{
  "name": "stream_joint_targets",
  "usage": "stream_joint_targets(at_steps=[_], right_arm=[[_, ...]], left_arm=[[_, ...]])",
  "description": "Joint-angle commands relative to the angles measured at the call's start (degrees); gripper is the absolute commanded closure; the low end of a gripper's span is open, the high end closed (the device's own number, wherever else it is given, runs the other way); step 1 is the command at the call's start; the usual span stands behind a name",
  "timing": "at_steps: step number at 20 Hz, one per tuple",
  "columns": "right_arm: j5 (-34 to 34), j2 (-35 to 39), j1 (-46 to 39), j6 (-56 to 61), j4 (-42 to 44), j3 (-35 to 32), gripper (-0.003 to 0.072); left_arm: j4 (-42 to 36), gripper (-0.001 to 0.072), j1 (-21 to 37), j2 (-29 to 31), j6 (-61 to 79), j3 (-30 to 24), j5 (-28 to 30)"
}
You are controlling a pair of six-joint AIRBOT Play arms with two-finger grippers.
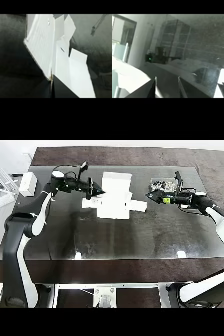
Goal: Fold the box and place the chain.
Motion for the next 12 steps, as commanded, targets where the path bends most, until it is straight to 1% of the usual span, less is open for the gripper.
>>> stream_joint_targets(at_steps=[1, 3, 5, 9, 11, 12], right_arm=[[0.22, 0.02, 0.81, -0.31, 0.13, -0.09, 0.034], [0.46, 0.02, 1.46, -0.31, 0.13, -0.09, 0.034], [0.63, 0.02, 1.86, -0.31, 0.13, -0.11, 0.034], [0.61, 0.02, 1.84, -0.31, 0.13, -0.15, 0.0341], [0.61, 0.02, 1.84, -0.37, 0.13, -0.15, 0.034], [0.63, 0.02, 1.86, -1.33, 0.13, -0.15, 0.0341]], left_arm=[[2.51, 0.0695, -1.44, 0.66, 5.73, -1.75, 0.87], [2.43, 0.0695, -1.66, 1.9, 7.89, -3.93, 2.38], [2.01, 0.0695, -1.66, 3.82, 10.93, -7.65, 4.48], [-0.96, 0.0695, -1.66, 8.35, 17.84, -16.13, 11.34], [-2.08, 0.0695, -1.66, 9.99, 21.35, -19.65, 13.03], [-2.58, 0.0695, -1.64, 10.14, 22.4, -20.65, 12.94]])
